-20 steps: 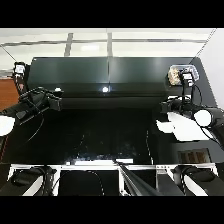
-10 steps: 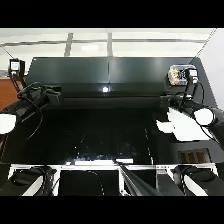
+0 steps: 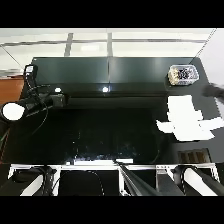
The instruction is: Fold the box and place the chain.
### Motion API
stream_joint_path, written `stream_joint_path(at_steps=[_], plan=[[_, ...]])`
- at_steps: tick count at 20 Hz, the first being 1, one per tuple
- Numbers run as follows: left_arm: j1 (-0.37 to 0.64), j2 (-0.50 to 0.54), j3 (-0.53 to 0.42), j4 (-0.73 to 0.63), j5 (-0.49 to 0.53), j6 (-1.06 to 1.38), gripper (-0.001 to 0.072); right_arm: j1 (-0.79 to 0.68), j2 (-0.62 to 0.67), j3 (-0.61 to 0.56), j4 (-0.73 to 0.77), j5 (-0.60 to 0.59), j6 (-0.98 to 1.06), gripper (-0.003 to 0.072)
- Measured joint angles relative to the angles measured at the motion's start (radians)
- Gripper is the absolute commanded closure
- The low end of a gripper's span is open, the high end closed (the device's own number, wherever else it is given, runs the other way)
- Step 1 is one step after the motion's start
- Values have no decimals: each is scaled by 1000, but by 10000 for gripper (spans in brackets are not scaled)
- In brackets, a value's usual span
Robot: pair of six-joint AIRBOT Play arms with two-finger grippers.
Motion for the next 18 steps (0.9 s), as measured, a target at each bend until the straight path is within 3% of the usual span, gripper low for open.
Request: stream_joint_path(at_steps=[3, 5, 8, 11, 12, 17, 18], plan=[[35, -8, 4, 42, -61, -66, 6, -290, -130, 117, 182, 81, -123, -34], [45, -11, 5, 55, -68, -89, 6, -409, -263, 230, 296, 236, -280, -34], [51, -12, 5, 63, -76, -105, 6, -483, -446, 372, 396, 531, -480, -34], [54, -12, 5, 66, -77, -113, 6, -508, -555, 437, 438, 724, -613, -19], [55, -12, 5, 66, -77, -113, 6, -511, -573, 445, 445, 764, -652, 116], [55, -12, 5, 63, -76, -117, 6, -498, -614, 431, 434, 862, -800, 136], [55, -12, 5, 58, -76, -117, 6, -493, -617, 428, 428, 869, -818, 243]])
